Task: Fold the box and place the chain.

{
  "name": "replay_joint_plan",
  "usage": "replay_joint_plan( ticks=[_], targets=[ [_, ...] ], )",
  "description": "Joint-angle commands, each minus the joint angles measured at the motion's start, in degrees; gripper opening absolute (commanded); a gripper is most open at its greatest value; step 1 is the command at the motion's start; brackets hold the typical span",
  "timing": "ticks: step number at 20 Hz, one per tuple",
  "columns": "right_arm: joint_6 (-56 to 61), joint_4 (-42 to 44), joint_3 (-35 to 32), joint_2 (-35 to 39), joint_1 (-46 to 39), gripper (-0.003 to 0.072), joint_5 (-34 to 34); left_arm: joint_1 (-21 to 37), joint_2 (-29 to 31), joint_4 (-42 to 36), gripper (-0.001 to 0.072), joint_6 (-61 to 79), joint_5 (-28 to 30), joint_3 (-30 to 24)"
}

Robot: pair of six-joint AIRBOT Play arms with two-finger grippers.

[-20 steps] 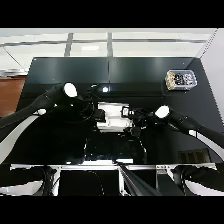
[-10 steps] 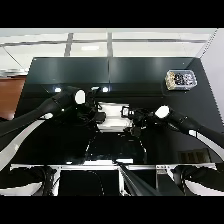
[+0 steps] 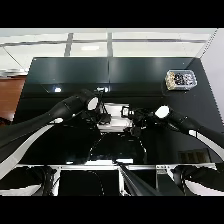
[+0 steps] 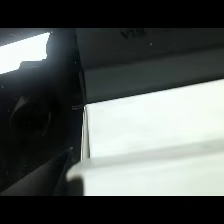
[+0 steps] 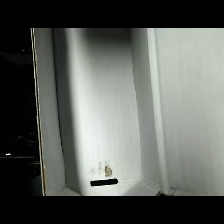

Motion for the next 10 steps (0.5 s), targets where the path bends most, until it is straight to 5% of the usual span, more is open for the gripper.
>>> replay_joint_plan(
  ticks=[1,4,7,10],
  targets=[
    [0.02,0.00,0.02,0.02,0.02,0.0191,0.00,-0.59,-0.92,1.44,0.0386,-2.23,0.02,0.85],
    [0.02,0.00,0.02,0.02,0.02,0.0191,0.00,-0.61,-2.45,0.96,0.0374,-2.21,-1.27,1.84],
    [0.02,0.00,0.02,0.02,0.00,0.0191,0.00,-0.66,-3.39,0.90,0.0052,-2.19,-1.53,2.78],
    [0.02,0.00,0.02,0.02,0.02,0.0191,0.00,-0.96,-3.39,0.92,0.0024,-2.19,-1.36,3.82]
  ],
)
